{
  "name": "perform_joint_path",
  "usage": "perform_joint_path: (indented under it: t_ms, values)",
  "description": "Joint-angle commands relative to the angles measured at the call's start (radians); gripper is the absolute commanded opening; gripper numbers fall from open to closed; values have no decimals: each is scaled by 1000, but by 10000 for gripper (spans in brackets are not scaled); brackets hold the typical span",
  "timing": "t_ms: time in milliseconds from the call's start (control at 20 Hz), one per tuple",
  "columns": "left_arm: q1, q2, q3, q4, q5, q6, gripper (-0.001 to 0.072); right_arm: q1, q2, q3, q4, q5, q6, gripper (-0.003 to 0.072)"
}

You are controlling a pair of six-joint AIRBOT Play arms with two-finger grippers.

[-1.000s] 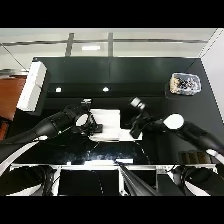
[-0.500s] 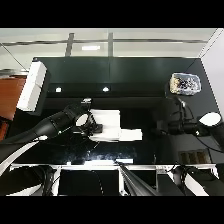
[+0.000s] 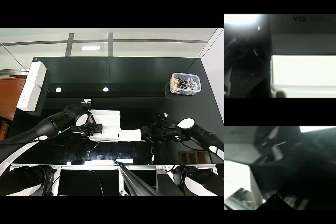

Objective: Fold the box and place the chain.

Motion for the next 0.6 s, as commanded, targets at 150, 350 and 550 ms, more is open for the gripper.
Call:
perform_joint_path:
  t_ms: [150, 350, 550]
  values:
    - [0, 0, 0, -2, 0, 1, 29, 103, -48, 10, 304, -10, -255, 508]
    - [0, 0, 0, -1, 0, 1, 30, 104, -48, 40, 286, 32, -275, 611]
    - [0, 0, 0, -1, 0, 0, 30, 107, -48, 100, 287, 62, -272, 594]
